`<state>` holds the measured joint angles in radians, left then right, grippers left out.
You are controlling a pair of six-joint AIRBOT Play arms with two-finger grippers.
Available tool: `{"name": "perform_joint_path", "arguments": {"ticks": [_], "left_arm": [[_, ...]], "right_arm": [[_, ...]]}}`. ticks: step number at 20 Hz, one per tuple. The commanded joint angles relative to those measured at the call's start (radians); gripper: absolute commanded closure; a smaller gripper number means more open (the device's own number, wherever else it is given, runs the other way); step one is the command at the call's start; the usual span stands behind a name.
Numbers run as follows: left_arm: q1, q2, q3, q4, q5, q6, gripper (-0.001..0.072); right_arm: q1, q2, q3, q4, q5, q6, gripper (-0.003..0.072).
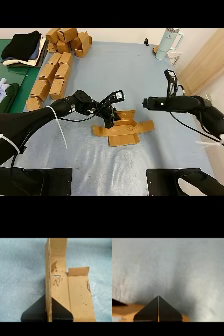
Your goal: Fold the box.
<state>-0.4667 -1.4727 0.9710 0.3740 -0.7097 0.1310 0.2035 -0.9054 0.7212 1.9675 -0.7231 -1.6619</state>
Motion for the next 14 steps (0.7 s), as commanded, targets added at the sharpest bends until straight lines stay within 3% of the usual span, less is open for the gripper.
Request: {"name": "perform_joint_path", "arguments": {"ticks": [1,4,7,8,9,10,14], "left_arm": [[0.0,-0.001,0.0,0.0,0.0,0.0,0.0695],[-0.001,-0.001,0.0,0.0,0.001,0.0,0.0695],[0.0,-0.001,0.0,0.0,0.001,0.0,0.0695],[-0.002,-0.001,0.0,0.0,0.0,0.0,0.0695],[-0.002,-0.001,0.0,0.0,0.0,0.0,0.0695],[-0.001,-0.001,0.0,0.0,0.002,0.0,0.0695],[-0.001,-0.001,0.0,0.0,0.0,0.0,0.0695]], "right_arm": [[0.062,0.133,0.0,-0.282,-0.296,0.177,0.0684],[0.268,0.247,-0.037,-0.324,-0.453,0.104,0.0684],[0.557,0.294,-0.172,-0.392,-0.39,-0.1,0.0681],[0.64,0.287,-0.227,-0.406,-0.344,-0.183,0.0595],[0.7,0.275,-0.275,-0.425,-0.288,-0.24,0.0357],[0.749,0.257,-0.317,-0.466,-0.221,-0.275,0.0191],[0.78,0.166,-0.357,-0.676,-0.021,-0.276,0.0186]]}}
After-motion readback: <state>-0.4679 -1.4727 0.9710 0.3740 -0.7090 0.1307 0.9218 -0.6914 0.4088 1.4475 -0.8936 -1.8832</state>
